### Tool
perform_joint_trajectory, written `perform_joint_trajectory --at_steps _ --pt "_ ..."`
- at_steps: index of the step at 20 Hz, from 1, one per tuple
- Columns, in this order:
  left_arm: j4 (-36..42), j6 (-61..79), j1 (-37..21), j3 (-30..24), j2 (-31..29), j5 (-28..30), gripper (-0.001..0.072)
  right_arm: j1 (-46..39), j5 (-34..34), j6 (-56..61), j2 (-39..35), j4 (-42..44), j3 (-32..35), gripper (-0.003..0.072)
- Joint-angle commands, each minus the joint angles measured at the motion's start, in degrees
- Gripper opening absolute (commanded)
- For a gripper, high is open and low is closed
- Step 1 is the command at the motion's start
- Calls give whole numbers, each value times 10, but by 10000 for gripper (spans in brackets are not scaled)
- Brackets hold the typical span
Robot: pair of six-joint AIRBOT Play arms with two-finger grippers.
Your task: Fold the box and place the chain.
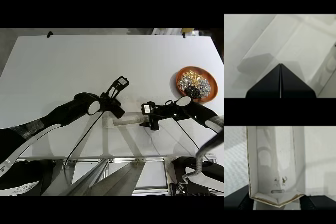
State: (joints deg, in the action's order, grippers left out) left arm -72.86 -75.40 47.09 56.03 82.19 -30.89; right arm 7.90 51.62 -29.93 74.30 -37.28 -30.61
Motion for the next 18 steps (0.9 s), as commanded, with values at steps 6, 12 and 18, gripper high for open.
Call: perform_joint_trajectory --at_steps 6,12,18 --pt "-99 159 0 -2 -105 -226 7 0 -1 0 0 0 0 394" --pt "-6 367 -7 -81 -105 -161 161 0 -1 0 0 0 0 394" --pt "4 405 -29 -119 -100 -103 231 0 -1 0 0 0 0 394"
